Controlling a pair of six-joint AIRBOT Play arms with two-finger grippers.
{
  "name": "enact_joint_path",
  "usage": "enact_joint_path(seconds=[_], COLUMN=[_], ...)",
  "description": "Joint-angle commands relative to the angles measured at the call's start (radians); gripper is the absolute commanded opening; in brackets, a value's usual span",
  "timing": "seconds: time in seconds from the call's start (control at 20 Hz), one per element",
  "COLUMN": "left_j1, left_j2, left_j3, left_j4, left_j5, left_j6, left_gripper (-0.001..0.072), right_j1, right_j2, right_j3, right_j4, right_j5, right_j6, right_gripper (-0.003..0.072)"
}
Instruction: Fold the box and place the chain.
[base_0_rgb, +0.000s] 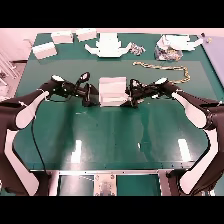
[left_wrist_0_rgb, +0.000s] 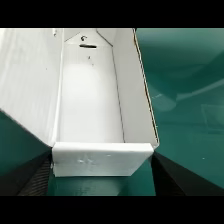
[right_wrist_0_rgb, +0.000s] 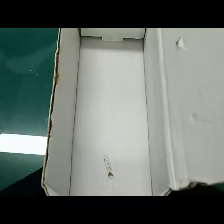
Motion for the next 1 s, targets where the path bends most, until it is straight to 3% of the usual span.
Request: enact_joint_path(seconds=[0.0, 0.2, 0.95], left_j1=[-0.018, -0.047, -0.063], left_j2=[-0.002, -0.002, -0.037], left_j3=[0.0, 0.0, 0.0], left_j4=[-0.008, -0.003, -0.011], left_j5=[0.062, 0.108, 0.106], left_j6=[-0.007, -0.008, -0.055], left_gripper=[0.072, 0.072, 0.072], right_j1=[0.0, 0.0, 0.0], right_j2=[0.001, 0.001, 0.001], right_j3=[0.0, 0.0, 0.0], right_j4=[-0.002, -0.002, -0.002], right_j5=[0.004, 0.005, 0.004], right_j6=[-0.001, -0.001, -0.001], right_gripper=[0.0554, 0.0554, 0.0553])
